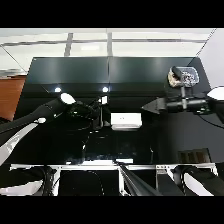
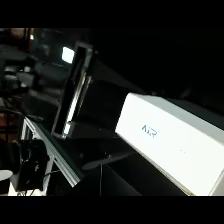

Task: Fold the box and place the chain.

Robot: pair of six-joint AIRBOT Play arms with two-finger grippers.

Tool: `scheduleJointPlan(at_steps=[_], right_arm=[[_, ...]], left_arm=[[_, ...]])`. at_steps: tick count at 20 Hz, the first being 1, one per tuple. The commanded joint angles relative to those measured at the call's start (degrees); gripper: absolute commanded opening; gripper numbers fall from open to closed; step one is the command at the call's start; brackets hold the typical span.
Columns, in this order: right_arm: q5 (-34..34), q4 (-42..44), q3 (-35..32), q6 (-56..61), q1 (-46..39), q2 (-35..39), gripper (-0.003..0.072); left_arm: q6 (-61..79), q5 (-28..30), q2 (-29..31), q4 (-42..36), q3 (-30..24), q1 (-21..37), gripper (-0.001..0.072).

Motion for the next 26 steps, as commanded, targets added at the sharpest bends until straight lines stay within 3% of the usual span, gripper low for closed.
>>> scheduleJointPlan(at_steps=[1,4,7,13,18,26], right_arm=[[5.6,0.1,0.5,0.3,-5.8,4.2,0.0014],[6.2,0.0,0.5,0.3,-9.6,4.6,0.0014],[4.9,-1.5,0.5,0.3,-10.6,4.6,0.0014],[2.5,-2.6,0.5,-0.5,-10.6,4.6,0.0014],[-0.7,-9.5,0.5,0.0,-10.7,4.6,0.0014],[-1.7,-10.1,0.5,-0.1,-10.7,4.6,0.0014]], left_arm=[[-2.2,-1.4,1.9,4.4,0.1,0.5,0.0713],[-3.0,-3.9,7.4,8.4,0.1,1.6,0.0711],[-10.6,-4.3,10.3,5.2,2.4,1.5,0.0706],[-23.3,-4.5,-1.2,5.1,15.6,-6.6,0.0706],[-23.3,-1.2,-8.0,5.0,17.1,-7.6,0.0704],[-23.1,-1.2,-8.2,5.1,17.4,-8.3,0.0703]])
